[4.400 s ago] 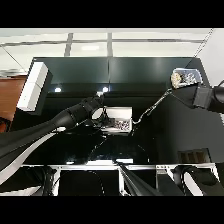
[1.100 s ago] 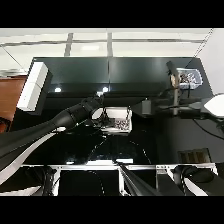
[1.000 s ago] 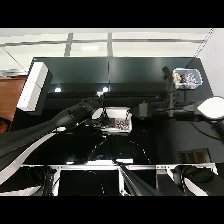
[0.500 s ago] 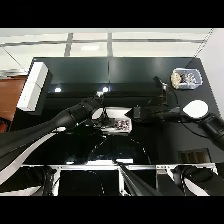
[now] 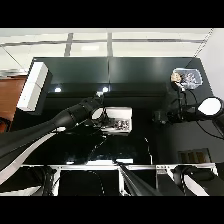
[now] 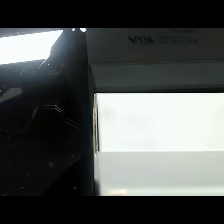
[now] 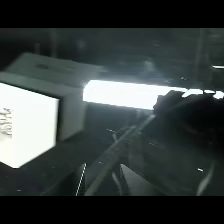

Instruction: Fold the box and place the chain.

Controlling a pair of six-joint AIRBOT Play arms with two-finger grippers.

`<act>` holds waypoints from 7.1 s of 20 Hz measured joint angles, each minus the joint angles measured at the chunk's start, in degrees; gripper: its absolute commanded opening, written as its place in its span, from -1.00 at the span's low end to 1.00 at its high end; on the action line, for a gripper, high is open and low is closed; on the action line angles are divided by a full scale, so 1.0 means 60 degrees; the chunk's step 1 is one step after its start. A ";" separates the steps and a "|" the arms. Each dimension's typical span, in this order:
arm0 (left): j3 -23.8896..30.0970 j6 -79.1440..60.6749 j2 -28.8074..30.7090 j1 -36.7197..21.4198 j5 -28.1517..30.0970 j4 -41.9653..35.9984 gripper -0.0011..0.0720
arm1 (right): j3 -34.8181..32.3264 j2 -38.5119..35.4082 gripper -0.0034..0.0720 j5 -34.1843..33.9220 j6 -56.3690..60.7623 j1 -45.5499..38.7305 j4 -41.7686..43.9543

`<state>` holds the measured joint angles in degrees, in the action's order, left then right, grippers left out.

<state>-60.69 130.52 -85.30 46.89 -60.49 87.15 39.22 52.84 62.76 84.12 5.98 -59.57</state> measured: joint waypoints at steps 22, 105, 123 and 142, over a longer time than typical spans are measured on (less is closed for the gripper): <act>0.2014 0.0015 0.4601 -0.1730 -0.0353 0.2025 0.16 | -0.0007 -0.0007 -0.26 -0.0117 0.0160 -0.0135 -0.0466; 0.3089 -2.4287 0.0572 -0.3603 0.2280 -0.9340 0.09 | 0.0015 0.0324 0.43 -0.2120 0.0113 -0.0051 0.1257; 0.3089 -2.4217 0.0572 -0.3603 0.2317 -0.9391 0.09 | 0.2499 0.2750 1.00 -0.1162 -0.8706 0.2506 0.1497; 0.3089 -2.4192 0.0572 -0.3603 0.2251 -0.9391 0.09 | 0.2127 0.3096 0.17 -0.1184 -1.1224 0.3024 0.1668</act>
<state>-42.15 -14.63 -81.87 25.28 -46.98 30.81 51.99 71.42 55.66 16.78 24.12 -49.56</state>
